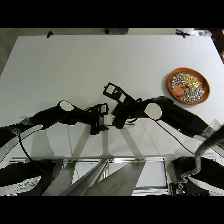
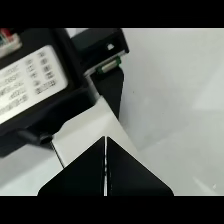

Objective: Fold the box and place the chain.

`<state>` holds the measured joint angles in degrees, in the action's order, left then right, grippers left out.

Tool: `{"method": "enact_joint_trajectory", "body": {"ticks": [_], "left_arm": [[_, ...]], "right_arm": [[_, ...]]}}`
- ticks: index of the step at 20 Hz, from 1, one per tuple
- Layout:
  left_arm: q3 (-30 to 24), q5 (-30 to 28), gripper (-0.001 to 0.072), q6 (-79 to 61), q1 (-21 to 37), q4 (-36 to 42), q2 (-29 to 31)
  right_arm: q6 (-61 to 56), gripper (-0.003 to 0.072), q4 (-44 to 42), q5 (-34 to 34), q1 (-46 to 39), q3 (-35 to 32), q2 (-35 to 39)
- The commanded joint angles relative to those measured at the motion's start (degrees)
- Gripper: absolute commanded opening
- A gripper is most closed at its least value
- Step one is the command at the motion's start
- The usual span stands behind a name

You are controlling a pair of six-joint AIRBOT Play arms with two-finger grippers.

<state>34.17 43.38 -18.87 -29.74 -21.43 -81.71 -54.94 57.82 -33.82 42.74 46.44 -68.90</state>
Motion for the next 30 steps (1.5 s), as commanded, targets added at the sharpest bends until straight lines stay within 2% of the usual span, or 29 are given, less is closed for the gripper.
{"method": "enact_joint_trajectory", "body": {"ticks": [1, 12, 16, 23, 27, 30], "left_arm": [[-0.02, -0.07, 0.0208, -0.02, 0.0, 0.0, 0.02], [-0.02, -0.04, 0.0208, -0.02, 0.0, 0.0, 0.02], [-0.02, -0.04, 0.0208, -0.02, 0.0, 0.0, 0.02], [-0.02, -0.04, 0.0208, -0.02, 0.0, 0.0, 0.02], [-0.02, -0.02, 0.0208, -0.02, 0.0, 0.0, 0.02], [-0.02, 0.0, 0.0208, -0.02, 0.0, 0.0, 0.02]], "right_arm": [[-3.72, 0.0015, -7.1, 7.48, 0.9, -4.2, 0.11], [-3.28, 0.0013, -9.01, 7.17, 2.62, -10.91, 0.22], [-3.3, 0.0013, -9.64, 11.58, 4.81, -13.86, 0.22], [-3.3, 0.0013, -9.64, 17.27, 4.79, -13.86, 0.57], [-3.08, 0.0014, -8.11, 21.9, 4.48, -13.57, 5.97], [-3.67, 0.0016, -7.41, 18.69, 1.66, -13.18, 11.45]]}}
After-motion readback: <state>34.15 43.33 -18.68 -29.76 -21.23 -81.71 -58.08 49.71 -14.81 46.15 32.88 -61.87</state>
